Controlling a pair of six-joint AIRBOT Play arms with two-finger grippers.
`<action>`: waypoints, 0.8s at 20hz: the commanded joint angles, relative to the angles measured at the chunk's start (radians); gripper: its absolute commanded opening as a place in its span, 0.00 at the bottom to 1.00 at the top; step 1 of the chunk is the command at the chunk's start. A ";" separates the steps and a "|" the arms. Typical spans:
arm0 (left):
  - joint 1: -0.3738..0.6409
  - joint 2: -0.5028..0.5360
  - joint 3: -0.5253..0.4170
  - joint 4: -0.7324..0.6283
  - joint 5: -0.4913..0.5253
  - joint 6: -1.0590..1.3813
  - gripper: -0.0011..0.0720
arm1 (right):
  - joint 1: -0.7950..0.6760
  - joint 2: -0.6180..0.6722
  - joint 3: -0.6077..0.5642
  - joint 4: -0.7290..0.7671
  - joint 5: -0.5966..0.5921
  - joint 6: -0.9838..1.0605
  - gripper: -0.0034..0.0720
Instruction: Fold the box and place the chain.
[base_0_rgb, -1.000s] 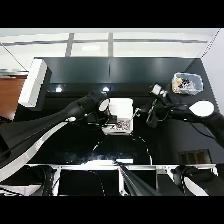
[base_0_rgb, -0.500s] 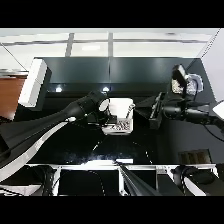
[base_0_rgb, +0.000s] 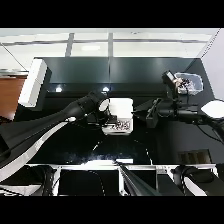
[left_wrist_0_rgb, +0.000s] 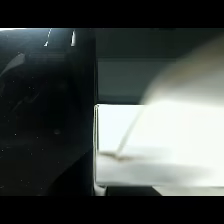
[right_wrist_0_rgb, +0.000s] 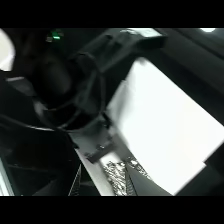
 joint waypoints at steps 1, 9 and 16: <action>0.000 0.000 0.000 0.001 0.005 0.001 0.06 | -0.099 0.023 0.007 -0.048 0.088 0.008 0.49; -0.002 0.019 0.006 -0.002 -0.029 -0.029 0.43 | -0.205 0.028 0.006 -0.051 0.205 0.038 0.49; -0.006 0.252 0.006 0.018 -0.058 0.232 0.69 | -0.205 0.028 0.006 -0.051 0.203 0.048 0.49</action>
